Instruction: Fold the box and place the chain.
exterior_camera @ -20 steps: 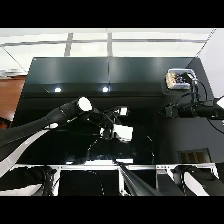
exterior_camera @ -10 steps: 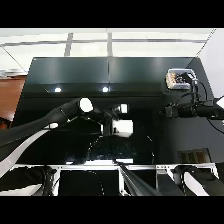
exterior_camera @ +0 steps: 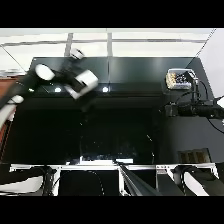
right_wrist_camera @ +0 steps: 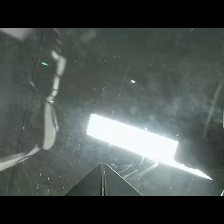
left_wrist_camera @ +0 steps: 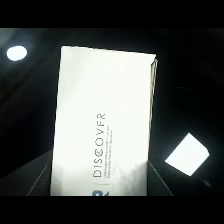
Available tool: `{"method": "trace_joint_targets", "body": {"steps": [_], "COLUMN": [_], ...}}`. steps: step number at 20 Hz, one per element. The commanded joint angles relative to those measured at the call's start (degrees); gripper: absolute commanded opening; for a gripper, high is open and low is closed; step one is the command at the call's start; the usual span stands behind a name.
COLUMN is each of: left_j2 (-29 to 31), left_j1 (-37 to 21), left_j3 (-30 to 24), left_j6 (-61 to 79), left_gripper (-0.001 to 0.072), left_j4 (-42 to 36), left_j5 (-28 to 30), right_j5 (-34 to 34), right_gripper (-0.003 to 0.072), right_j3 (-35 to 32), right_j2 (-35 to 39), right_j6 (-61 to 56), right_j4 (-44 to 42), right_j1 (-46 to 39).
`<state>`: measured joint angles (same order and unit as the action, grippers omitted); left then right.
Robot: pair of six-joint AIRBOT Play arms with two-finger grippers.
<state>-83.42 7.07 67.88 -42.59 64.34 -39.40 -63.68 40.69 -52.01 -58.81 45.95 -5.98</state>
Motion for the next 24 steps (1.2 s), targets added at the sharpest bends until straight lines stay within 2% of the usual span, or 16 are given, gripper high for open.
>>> {"method": "trace_joint_targets", "body": {"steps": [1, 3, 6, 10, 13, 14, 15, 16, 17, 19, 20, 21, 22, 23, 24], "left_j2": [-3.1, -7.5, -14.4, -23.7, -26.6, -26.7, -26.5, -26.3, -26.1, -26.1, -26.1, -26.1, -25.4, -23.5, -20.2], "left_j1": [-16.3, -22.8, -27.1, -27.8, -26.6, -26.4, -26.2, -26.0, -26.0, -26.0, -25.8, -25.5, -25.3, -25.2, -24.9], "left_j3": [5.6, 9.9, 16.0, 24.2, 26.7, 26.8, 27.3, 28.9, 31.6, 41.2, 47.7, 53.3, 57.5, 58.2, 55.5], "left_j6": [-8.6, -11.9, -12.7, -13.7, -13.7, -13.8, -13.8, -14.3, -14.6, -15.3, -18.0, -21.6, -25.7, -27.1, -27.4], "left_gripper": [0.0360, 0.0360, 0.0360, 0.0360, 0.0372, 0.0456, 0.0671, 0.0714, 0.0714, 0.0713, 0.0707, 0.0672, 0.0473, 0.0044, 0.0023], "left_j4": [2.3, 2.3, 2.4, 2.5, 2.5, 2.4, 2.6, 2.9, 3.4, 4.0, 4.1, 4.0, 3.9, 3.5, 1.6], "left_j5": [5.1, 4.3, 4.2, 2.4, 1.3, 1.3, 0.8, -1.1, -4.2, -13.1, -20.0, -25.8, -30.6, -34.2, -36.2], "right_j5": [2.7, 3.5, 4.2, 5.3, 5.5, 5.4, 5.0, 4.3, 3.4, 1.5, 1.1, 0.8, 0.8, 1.3, 1.6], "right_gripper": [0.0017, 0.0017, 0.0016, 0.0016, 0.0017, 0.0017, 0.0017, 0.0017, 0.0017, 0.0017, 0.0017, 0.0017, 0.0017, 0.0017, 0.0017], "right_j3": [0.0, 0.0, 0.0, 0.0, 0.0, 0.0, 0.0, 0.0, 0.0, 0.0, 0.0, 0.0, 0.0, 0.0, 0.0], "right_j2": [0.0, 0.0, 0.0, 0.0, 0.0, 0.0, 0.0, 0.0, 0.0, 0.0, 0.0, 0.0, 0.0, 0.0, 0.0], "right_j6": [-0.1, -0.1, -0.2, -2.9, -4.2, -4.5, -5.1, -5.3, -5.3, -5.3, -5.2, -4.2, -2.0, -0.1, 0.9], "right_j4": [-0.2, -0.2, -0.2, -0.3, -0.3, -0.3, -0.3, -0.3, -0.3, -0.3, -0.3, -0.2, -0.2, -0.2, -0.2], "right_j1": [0.0, 0.0, 0.0, 0.0, 0.0, 0.0, 0.0, 0.0, 0.0, 0.0, 0.1, 0.3, 0.8, 1.1, 1.4]}}
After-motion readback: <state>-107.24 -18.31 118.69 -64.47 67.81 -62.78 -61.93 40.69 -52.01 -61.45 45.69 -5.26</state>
